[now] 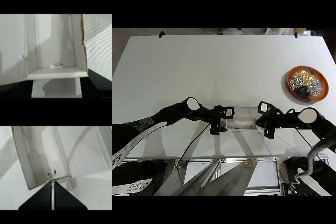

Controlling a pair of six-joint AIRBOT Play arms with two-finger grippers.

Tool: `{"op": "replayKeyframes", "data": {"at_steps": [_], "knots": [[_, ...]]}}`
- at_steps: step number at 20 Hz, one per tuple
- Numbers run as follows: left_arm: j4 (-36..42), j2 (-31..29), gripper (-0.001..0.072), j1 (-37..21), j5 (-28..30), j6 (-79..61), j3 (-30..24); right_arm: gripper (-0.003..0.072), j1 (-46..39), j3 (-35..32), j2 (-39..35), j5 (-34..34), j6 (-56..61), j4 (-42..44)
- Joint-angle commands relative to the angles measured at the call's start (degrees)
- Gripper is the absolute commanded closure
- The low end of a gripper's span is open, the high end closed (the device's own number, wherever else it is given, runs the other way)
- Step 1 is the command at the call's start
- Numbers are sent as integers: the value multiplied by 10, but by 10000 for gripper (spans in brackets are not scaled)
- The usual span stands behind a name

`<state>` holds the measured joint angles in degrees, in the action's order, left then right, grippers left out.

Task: Fold the box and place the chain.

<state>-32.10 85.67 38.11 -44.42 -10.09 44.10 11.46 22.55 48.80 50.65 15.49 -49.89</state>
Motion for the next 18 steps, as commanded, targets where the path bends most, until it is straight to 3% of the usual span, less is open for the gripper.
{"op": "replayKeyframes", "data": {"at_steps": [1, 5, 9, 12, 18], "knots": [[0, 0, 438, 0, 0, 0, 0, 669, 0, 0, -73, -4, 250, -108], [0, 0, 438, 0, 0, 0, 0, 669, -14, 0, -100, -17, 470, -235], [0, 0, 438, 0, 0, 0, 0, 669, -77, 0, -94, -30, 558, -229], [0, 0, 438, 0, 0, 0, 0, 669, -97, 0, -53, 7, 591, -227], [0, 0, 438, 0, 0, 0, 0, 669, -97, -3, 62, 55, 573, -70]]}}
